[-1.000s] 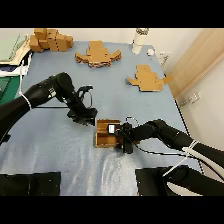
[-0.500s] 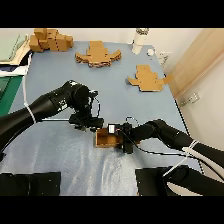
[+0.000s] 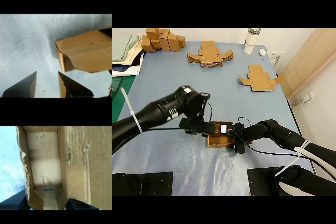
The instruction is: Fold the box.
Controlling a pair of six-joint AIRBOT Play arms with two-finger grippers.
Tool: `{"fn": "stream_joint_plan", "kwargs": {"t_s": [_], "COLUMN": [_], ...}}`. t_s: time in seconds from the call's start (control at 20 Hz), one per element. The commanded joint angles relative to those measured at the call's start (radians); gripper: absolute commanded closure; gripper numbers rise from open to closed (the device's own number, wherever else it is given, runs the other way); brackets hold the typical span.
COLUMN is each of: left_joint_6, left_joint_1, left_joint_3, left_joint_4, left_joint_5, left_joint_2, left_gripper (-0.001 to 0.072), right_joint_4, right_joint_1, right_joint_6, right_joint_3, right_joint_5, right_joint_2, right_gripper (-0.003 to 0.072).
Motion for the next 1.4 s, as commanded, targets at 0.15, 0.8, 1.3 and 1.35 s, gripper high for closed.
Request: {"fn": "stream_joint_plan", "kwargs": {"t_s": [0.15,0.8,1.3,1.35], "left_joint_6": [-0.027,-0.142,-0.256,-0.264], "left_joint_1": [-0.056,-0.062,-0.129,-0.129], "left_joint_3": [-0.087,-0.087,-0.085,-0.085], "left_joint_4": [-0.054,0.031,0.094,0.095], "left_joint_5": [0.214,0.270,0.250,0.251], "left_joint_2": [0.000,-0.084,-0.140,-0.140], "left_gripper": [0.0279,0.0279,0.0280,0.0280], "right_joint_4": [0.000,0.000,0.000,0.000], "right_joint_1": [0.000,0.000,0.000,0.000], "right_joint_6": [0.000,0.000,0.000,0.000], "right_joint_3": [0.000,0.000,0.000,0.000], "right_joint_5": [0.000,0.001,0.001,0.000], "right_joint_2": [0.000,0.000,0.000,0.000], "right_gripper": [0.0185,0.0185,0.0185,0.0185]}}
